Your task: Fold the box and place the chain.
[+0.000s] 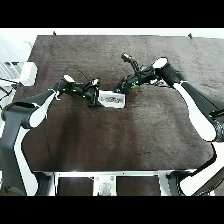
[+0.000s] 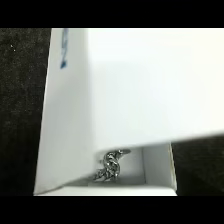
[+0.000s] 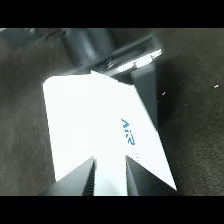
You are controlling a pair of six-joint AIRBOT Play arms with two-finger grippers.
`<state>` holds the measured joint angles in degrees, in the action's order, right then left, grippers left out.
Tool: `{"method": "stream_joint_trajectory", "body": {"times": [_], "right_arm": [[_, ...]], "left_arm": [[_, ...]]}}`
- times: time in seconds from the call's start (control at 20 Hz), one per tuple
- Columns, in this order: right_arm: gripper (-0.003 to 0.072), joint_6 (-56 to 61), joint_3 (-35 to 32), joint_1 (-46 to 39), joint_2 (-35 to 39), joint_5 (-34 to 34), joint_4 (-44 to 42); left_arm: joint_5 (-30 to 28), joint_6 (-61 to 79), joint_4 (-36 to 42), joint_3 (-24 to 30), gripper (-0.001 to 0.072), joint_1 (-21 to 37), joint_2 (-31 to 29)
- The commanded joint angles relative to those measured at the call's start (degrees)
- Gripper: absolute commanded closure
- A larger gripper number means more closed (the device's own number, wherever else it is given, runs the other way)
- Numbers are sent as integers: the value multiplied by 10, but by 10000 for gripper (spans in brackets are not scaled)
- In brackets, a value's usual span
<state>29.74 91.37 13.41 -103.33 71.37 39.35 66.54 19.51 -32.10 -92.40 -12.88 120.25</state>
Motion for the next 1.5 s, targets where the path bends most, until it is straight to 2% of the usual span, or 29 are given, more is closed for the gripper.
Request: {"method": "stream_joint_trajectory", "body": {"times": [0.0, 0.15, 0.25, 0.55, 0.65, 0.9, 0.95, 1.0, 1.45], "right_arm": [[382, 0, 2, 15, 0, -2, 34], [378, 0, 2, 16, 0, -2, 57], [289, 0, 2, 16, 0, -2, 60], [288, -2, 2, 27, -1, 5, 64], [250, -2, 1, 32, -1, 7, 64], [250, -2, -1, 34, -3, 8, 79], [206, -2, -1, 34, -6, 5, 89], [109, -3, -2, 34, -9, 2, 91], [106, -35, -2, 34, -10, -57, 94]], "left_arm": [[0, 0, 0, 0, 477, 0, 0], [0, 0, 0, 0, 478, 0, 0], [0, 0, 0, 0, 478, 0, 0], [0, 0, 0, 0, 478, 0, 0], [0, 0, 0, 0, 478, 0, 0], [0, 0, 0, 0, 478, 0, 0], [0, 0, 0, 0, 478, 0, 0], [0, 0, 0, 0, 478, 0, 0], [0, 0, 0, 0, 478, 0, 0]]}}
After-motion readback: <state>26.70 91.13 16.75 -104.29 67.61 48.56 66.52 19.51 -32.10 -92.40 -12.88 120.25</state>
